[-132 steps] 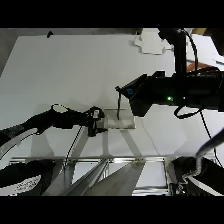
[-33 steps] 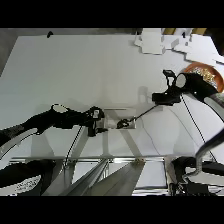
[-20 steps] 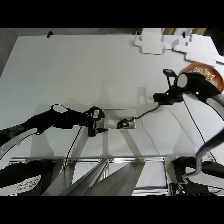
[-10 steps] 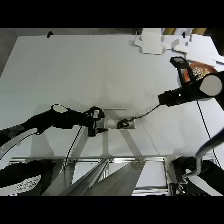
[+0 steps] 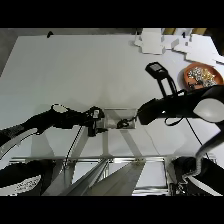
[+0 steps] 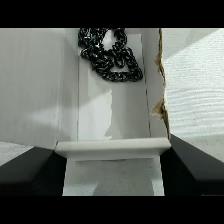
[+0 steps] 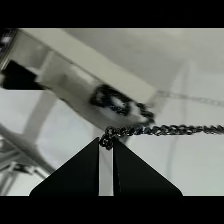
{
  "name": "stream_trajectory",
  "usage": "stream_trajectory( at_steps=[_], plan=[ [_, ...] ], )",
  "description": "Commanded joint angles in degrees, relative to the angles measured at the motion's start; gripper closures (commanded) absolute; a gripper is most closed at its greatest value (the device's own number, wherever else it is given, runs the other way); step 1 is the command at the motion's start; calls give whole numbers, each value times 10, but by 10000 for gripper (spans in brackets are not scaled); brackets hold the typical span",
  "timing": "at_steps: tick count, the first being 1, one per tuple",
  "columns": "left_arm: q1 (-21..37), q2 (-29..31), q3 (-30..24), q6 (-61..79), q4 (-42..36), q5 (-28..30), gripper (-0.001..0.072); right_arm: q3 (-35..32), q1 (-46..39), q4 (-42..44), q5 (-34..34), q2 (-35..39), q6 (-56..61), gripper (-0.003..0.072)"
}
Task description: Fold the box and place the chain.
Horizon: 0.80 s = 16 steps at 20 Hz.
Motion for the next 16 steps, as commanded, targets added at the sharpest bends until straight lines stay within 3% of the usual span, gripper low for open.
stream_trajectory(
  at_steps=[1,16],
  plan=[
    [0,0,0,0,0,0,558,1,49,49,-47,2,4,671],
    [0,0,0,0,0,0,558,1,136,54,-147,-4,32,670]
  ],
)
